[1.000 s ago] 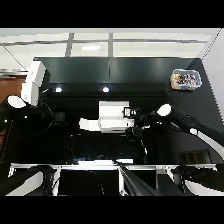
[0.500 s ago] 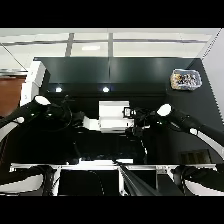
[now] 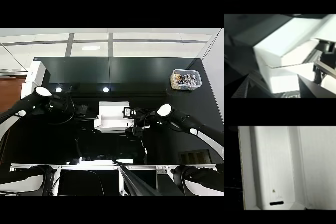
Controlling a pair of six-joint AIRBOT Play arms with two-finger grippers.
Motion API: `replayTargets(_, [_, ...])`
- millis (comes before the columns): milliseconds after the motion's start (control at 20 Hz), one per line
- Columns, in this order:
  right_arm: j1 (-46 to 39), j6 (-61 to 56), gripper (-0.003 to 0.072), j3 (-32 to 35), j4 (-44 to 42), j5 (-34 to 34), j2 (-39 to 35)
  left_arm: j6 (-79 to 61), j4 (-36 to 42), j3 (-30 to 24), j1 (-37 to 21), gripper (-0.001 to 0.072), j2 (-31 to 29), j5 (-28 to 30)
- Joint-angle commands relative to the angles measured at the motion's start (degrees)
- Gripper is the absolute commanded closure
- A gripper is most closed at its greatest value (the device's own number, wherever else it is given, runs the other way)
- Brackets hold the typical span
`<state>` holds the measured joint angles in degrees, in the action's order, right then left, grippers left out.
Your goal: Fold the box and place the chain.
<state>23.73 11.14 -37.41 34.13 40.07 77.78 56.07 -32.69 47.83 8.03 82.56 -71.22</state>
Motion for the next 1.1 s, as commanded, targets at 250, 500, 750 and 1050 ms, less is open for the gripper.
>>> replayTargets(250, [0.0,0.0,0.0617,0.0,0.0,0.0,0.0,-0.3,-0.2,2.2,8.2,0.0225,0.1,0.9])
replayTargets(500, [0.0,0.0,0.0618,0.0,0.0,0.0,0.0,4.9,-2.4,2.2,8.7,0.0225,0.0,2.7])
replayTargets(750, [0.0,0.0,0.0617,0.0,0.0,0.0,0.0,16.5,-14.8,4.4,13.0,0.0225,-0.3,7.0])
replayTargets(1050, [0.0,0.0,0.0617,0.0,0.0,0.0,0.0,28.3,-25.3,8.3,19.0,0.0225,-0.2,12.0])
